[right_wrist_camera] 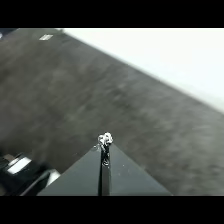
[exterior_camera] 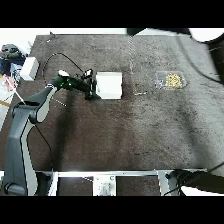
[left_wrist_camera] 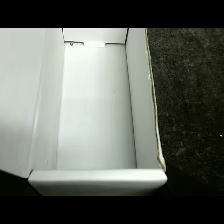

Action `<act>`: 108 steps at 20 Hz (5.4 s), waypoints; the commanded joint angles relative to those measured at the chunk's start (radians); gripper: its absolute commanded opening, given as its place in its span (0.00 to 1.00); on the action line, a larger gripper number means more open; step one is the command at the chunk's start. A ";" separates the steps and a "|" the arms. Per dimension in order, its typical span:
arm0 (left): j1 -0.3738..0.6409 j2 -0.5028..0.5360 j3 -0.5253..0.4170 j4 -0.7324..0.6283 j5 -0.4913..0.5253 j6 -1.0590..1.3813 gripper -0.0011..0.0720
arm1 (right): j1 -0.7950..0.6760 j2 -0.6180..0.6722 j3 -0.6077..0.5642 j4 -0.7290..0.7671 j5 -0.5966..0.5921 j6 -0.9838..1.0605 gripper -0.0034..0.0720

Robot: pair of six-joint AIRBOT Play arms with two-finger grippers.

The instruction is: Fold the box and place the chain.

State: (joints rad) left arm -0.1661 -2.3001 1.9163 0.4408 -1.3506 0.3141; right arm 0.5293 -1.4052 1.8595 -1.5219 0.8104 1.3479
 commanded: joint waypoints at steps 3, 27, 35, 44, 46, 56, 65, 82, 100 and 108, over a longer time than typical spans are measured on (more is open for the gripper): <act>0.001 0.000 0.000 0.000 0.000 0.000 0.47 | 0.070 -0.182 0.000 0.008 -0.018 -0.002 0.06; 0.001 0.000 0.000 0.000 0.000 0.000 0.47 | -0.394 -0.469 -0.181 0.209 0.319 -0.374 0.40; 0.001 0.000 0.000 0.000 0.000 0.000 0.48 | -0.391 -0.521 -0.182 0.200 0.296 -0.620 0.40; 0.001 0.000 0.000 0.000 0.000 0.000 0.48 | -0.365 -0.504 -0.180 0.227 0.330 -0.687 0.06; 0.001 0.000 0.000 0.000 0.000 0.000 0.48 | -0.336 -0.413 -0.180 0.343 0.311 -0.731 0.06; 0.001 0.000 0.000 0.000 0.000 0.000 0.48 | -0.131 -0.203 -0.179 0.531 0.001 -0.663 0.11; 0.001 0.000 0.000 0.000 0.000 0.000 0.47 | -0.363 -0.235 -0.272 0.336 0.237 -0.111 0.49; 0.001 0.000 0.000 0.000 0.000 0.000 0.47 | -0.550 -0.344 -0.640 0.468 -0.491 0.346 0.50; 0.001 0.000 0.000 0.000 0.000 0.000 0.47 | -0.099 0.149 -0.638 0.484 -0.559 0.220 0.06; 0.001 0.000 0.000 0.000 0.000 -0.001 0.48 | -0.002 0.003 -0.638 0.506 -0.586 0.224 0.06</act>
State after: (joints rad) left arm -0.1661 -2.3001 1.9163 0.4404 -1.3506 0.3134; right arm 0.5045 -1.3502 1.2205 -1.0199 0.2264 1.5700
